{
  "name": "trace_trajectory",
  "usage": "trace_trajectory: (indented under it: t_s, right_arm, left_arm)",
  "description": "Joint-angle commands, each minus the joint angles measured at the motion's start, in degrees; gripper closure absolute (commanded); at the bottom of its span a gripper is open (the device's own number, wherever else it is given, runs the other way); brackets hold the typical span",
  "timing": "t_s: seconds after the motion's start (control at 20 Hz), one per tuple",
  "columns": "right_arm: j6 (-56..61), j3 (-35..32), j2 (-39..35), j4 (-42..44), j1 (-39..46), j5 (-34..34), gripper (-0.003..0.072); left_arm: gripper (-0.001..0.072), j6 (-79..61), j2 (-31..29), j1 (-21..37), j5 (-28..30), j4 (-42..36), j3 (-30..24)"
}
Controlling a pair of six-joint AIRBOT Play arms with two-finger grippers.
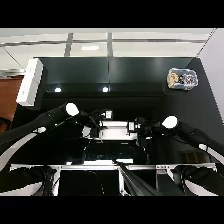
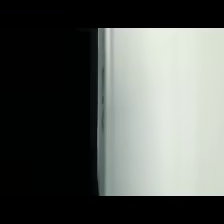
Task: Fold the box and place the chain.
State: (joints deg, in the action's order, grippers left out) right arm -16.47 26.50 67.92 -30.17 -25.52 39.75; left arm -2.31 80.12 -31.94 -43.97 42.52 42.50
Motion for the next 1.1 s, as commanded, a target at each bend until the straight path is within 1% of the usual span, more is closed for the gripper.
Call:
trace_trajectory:
  t_s: [0.0, 0.55, 0.6, 0.65, 0.7, 0.85, 0.9, 0.95, 1.0, 1.05]
  right_arm:
    - [1.3, 0.1, 0.1, -0.3, 0.0, -1.1, 0.0014]
    - [1.3, 0.0, 0.1, -0.3, 0.0, -1.2, 0.0015]
    - [1.3, 0.0, 0.1, -0.3, 0.0, -1.2, 0.0030]
    - [1.3, 0.0, 0.1, -0.4, 0.0, -1.2, 0.0230]
    - [1.3, 0.0, 0.1, -0.4, 0.0, -1.2, 0.0270]
    - [1.3, 0.0, 0.1, -0.3, 0.0, -1.2, 0.0270]
    - [1.3, 0.0, 0.1, -0.3, 0.0, -1.2, 0.0270]
    - [1.4, 0.0, 0.1, -0.3, 0.0, -1.2, 0.0270]
    - [1.5, 0.0, 0.1, -0.3, 0.0, -1.3, 0.0270]
    - [1.5, 0.0, 0.1, -0.3, 0.0, -1.3, 0.0270]
  left_arm:
    - [0.0681, -0.1, 0.0, 0.0, 0.1, 0.0, 0.1]
    - [0.0681, 0.3, 0.0, 0.0, 0.0, 0.0, 0.1]
    - [0.0682, 0.3, 0.0, 0.0, 0.0, 0.0, 0.1]
    - [0.0681, 0.4, 0.0, 0.0, 0.0, 0.0, 0.1]
    - [0.0682, 0.4, 0.0, 0.0, 0.0, 0.0, 0.1]
    - [0.0676, 0.4, -0.1, 0.0, 0.0, 0.0, 0.2]
    - [0.0564, 1.1, -0.2, 0.1, -0.3, 0.3, 0.6]
    - [0.0349, 2.5, -0.8, 0.1, -0.5, 0.6, 1.3]
    - [0.0108, 5.1, -1.7, 0.4, -0.9, 1.2, 2.2]
    - [-0.0008, 8.4, -3.0, 0.9, -2.1, 2.7, 3.1]
